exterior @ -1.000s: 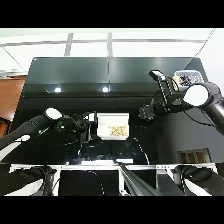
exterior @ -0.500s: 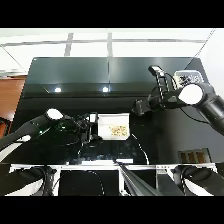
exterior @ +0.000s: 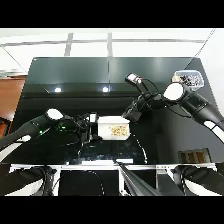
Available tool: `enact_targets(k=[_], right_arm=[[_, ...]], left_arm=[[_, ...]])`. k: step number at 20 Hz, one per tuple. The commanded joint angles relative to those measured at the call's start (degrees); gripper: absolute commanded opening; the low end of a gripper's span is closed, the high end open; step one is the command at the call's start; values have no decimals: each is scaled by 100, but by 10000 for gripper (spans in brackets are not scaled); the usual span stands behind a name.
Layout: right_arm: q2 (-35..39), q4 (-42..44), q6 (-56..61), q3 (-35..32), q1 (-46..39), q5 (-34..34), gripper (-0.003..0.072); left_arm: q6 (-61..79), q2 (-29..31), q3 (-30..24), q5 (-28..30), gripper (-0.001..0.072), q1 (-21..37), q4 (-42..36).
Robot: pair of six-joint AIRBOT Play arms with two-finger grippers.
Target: Fold the box and place the chain.
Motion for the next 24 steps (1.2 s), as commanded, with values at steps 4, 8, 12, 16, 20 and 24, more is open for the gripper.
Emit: enact_targets(k=[4, 8, 12, 16, 20, 24], right_arm=[[-39, 52, -1847, -170, 317, 448, 694], [-39, 37, -2236, -234, 570, 376, 694], [-35, 107, -2277, -229, 577, 393, 694], [-33, 260, -2275, -221, 577, 579, 694], [-39, 203, -2273, -223, 588, 581, 694], [-39, 164, -2271, -223, 588, 656, 455]], left_arm=[[-2, -4, 4, 7, 460, -2, 2], [-2, -4, 4, -9, 460, -2, 17], [0, -4, 4, -11, 460, -2, 17], [0, -4, 4, -11, 460, -2, 17], [0, -4, 4, -11, 460, -2, 17], [-2, -4, 4, -11, 460, -2, 17]])
